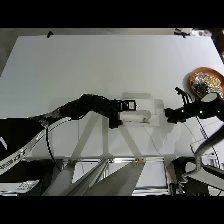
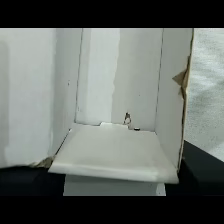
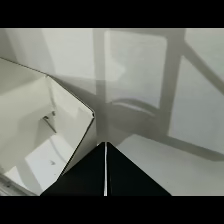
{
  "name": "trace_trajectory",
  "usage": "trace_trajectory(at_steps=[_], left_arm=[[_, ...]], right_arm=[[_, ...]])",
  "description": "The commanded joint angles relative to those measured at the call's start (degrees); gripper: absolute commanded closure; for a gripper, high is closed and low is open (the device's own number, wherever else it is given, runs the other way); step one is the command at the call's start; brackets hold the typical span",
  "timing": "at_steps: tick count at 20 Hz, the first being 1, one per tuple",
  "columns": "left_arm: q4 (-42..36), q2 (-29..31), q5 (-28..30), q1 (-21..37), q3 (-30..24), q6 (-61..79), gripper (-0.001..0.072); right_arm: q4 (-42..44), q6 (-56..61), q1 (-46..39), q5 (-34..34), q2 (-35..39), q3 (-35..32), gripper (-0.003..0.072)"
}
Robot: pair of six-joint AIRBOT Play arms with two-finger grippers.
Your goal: Fold the box and place the chain.
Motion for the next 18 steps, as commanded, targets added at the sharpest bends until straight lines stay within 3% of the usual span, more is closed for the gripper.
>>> trace_trajectory(at_steps=[1,3,5,7,11,13,15,18], left_arm=[[0.0,0.0,0.0,0.0,0.0,0.0,0.0434],[0.0,0.0,0.0,0.0,0.0,0.0,0.0434],[0.0,0.0,0.0,0.0,0.0,0.0,0.0434],[0.0,0.0,0.0,0.0,0.0,0.0,0.0434],[0.0,0.0,0.0,0.0,0.0,0.0,0.0434],[0.0,0.0,0.0,0.0,0.0,0.0,0.0434],[0.0,0.0,0.0,0.0,0.0,0.0,0.0434],[0.0,0.0,0.0,0.0,0.0,0.0,0.0434]], right_arm=[[8.6,-6.4,0.1,3.7,0.0,0.0,0.0649],[13.7,-8.9,0.1,5.6,0.0,0.0,0.0556],[15.9,-9.5,0.1,6.8,0.0,0.0,0.0553],[16.3,-10.1,0.1,8.2,0.0,0.0,0.0413],[16.4,-10.4,0.1,10.0,0.0,0.0,0.0361],[17.4,-10.7,0.2,10.4,0.0,0.0,0.0147],[20.4,-13.0,1.4,11.7,0.0,0.0,0.013],[18.0,-13.1,4.3,10.4,0.0,0.0,0.0133]])
